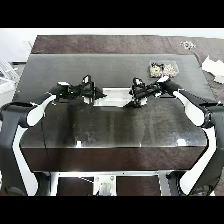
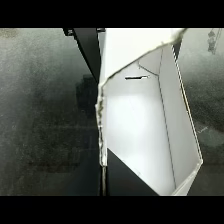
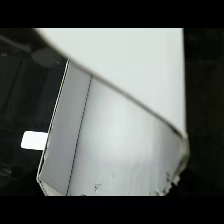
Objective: Fold the box and place the chain.
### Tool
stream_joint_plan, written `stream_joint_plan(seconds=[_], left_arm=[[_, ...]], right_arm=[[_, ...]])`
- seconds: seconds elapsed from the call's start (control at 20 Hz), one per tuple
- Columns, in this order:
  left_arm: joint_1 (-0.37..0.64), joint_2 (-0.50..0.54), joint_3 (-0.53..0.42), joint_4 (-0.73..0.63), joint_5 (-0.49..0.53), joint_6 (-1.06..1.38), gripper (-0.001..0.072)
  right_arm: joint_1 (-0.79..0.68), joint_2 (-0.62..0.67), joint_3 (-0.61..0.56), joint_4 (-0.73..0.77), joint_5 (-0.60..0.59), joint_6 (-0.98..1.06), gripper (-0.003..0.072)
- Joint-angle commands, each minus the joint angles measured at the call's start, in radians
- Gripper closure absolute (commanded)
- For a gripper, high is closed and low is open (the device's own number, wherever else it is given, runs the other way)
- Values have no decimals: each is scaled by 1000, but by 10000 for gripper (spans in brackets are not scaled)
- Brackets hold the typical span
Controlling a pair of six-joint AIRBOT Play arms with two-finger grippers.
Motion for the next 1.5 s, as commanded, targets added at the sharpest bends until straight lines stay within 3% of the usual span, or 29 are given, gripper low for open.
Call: stream_joint_plan(seconds=[0.0, 0.1, 1.45], left_arm=[[1, 1, 1, 0, 0, 0, 687], [1, 1, 1, 0, 0, 0, 687], [1, 1, 1, 0, 0, 0, 687]], right_arm=[[0, -1, 0, 5, -13, 10, 42], [0, -1, 0, 5, -13, 9, 107], [0, -1, 0, 6, -20, 5, 106]])
